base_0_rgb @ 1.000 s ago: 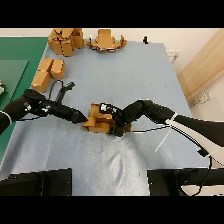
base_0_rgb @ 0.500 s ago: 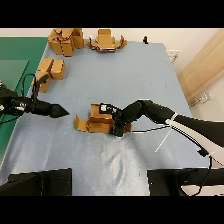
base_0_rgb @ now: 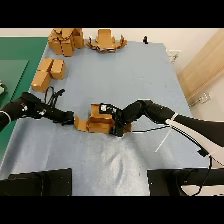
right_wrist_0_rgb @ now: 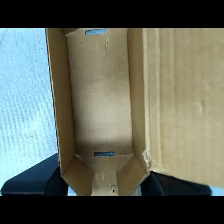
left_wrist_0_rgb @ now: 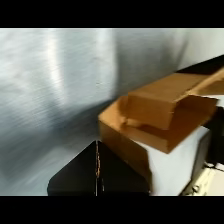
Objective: Fold the box.
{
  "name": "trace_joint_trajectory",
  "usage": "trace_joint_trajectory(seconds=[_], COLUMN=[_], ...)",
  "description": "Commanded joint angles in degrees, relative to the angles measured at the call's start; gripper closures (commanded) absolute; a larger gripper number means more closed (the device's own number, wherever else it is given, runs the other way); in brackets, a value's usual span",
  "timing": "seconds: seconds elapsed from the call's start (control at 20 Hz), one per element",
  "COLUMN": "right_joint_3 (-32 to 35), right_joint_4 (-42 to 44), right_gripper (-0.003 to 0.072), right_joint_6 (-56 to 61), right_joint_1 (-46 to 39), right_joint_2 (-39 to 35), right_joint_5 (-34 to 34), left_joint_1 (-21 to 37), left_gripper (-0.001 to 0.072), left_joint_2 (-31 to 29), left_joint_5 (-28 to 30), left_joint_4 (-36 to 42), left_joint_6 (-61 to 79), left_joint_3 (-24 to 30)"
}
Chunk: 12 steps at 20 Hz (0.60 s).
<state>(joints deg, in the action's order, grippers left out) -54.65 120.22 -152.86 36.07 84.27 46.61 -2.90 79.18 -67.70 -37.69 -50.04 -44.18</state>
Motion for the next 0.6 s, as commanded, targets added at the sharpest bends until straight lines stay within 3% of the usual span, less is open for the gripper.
trace_joint_trajectory(seconds=[0.0, 0.05, 0.15, 0.4, 0.5, 0.55], right_joint_3=[-0.02, -0.02, -0.02, -0.02, -0.02, -0.02], right_joint_4=[0.02, 0.0, 0.0, 0.02, 0.04, 0.04], right_gripper=[0.068, 0.068, 0.068, 0.068, 0.068, 0.068], right_joint_6=[0.0, 0.0, 0.02, 0.02, 0.02, 0.04], right_joint_1=[0.0, 0.0, 0.0, 0.0, 0.0, 0.02], right_joint_2=[0.0, 0.0, 0.0, 0.0, 0.0, 0.0], right_joint_5=[-0.02, -0.04, 0.0, 0.0, 0.2, 0.24], left_joint_1=[-1.81, -1.62, -1.62, -3.8, -4.28, -4.24], left_gripper=[0.0689, 0.0689, 0.0406, 0.0394, 0.0232, 0.0233], left_joint_2=[2.12, 2.12, 2.16, 2.27, 2.27, 2.27], left_joint_5=[-10.91, -13.99, -15.13, -9.73, -5.07, -3.23], left_joint_4=[13.88, 16.11, 15.21, 10.6, 10.1, 10.32], left_joint_6=[17.84, 20.15, 19.5, 14.51, 11.54, 10.14], left_joint_3=[0.0, 0.0, 0.04, 0.04, 0.02, -0.02])
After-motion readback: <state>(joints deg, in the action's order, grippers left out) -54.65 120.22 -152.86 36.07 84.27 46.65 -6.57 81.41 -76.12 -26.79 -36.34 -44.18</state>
